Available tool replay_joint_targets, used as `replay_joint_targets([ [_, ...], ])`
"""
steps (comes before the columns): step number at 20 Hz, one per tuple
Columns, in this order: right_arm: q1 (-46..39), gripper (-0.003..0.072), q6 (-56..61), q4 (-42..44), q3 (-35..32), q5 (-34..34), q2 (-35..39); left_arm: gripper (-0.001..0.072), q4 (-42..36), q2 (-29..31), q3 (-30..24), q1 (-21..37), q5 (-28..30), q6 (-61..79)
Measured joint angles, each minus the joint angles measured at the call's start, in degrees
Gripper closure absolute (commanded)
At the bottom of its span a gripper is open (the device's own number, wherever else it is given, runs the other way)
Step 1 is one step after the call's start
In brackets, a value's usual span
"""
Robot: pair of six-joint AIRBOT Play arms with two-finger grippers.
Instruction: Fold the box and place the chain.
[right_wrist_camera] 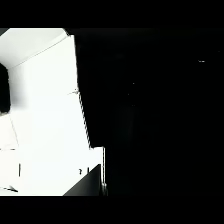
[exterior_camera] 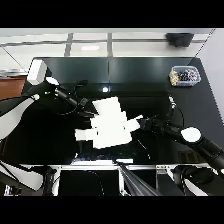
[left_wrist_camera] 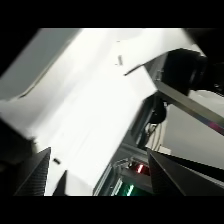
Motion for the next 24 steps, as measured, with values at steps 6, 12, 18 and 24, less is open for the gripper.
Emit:
replay_joint_targets([
  [6, 0.0, 0.0666, 0.02, -0.04, 0.0, 0.07, 0.0, 0.0012, 3.26, -0.15, 1.25, -0.11, 3.93, -3.98],
  [12, 0.0, 0.0666, 0.0, -0.04, 0.0, 0.07, 0.0, 0.0012, -0.22, -0.66, 1.46, -3.06, 3.56, -0.48],
  [18, 0.0, 0.0666, 0.0, -0.04, 0.0, 0.07, 0.0, 0.0012, -1.68, -2.14, 1.53, -4.22, 1.95, 1.73],
  [24, 0.0, 0.0666, 0.0, -0.04, 0.0, 0.07, 0.0, 0.0012, 2.93, -2.45, 1.6, -1.4, 2.34, -0.48],
])
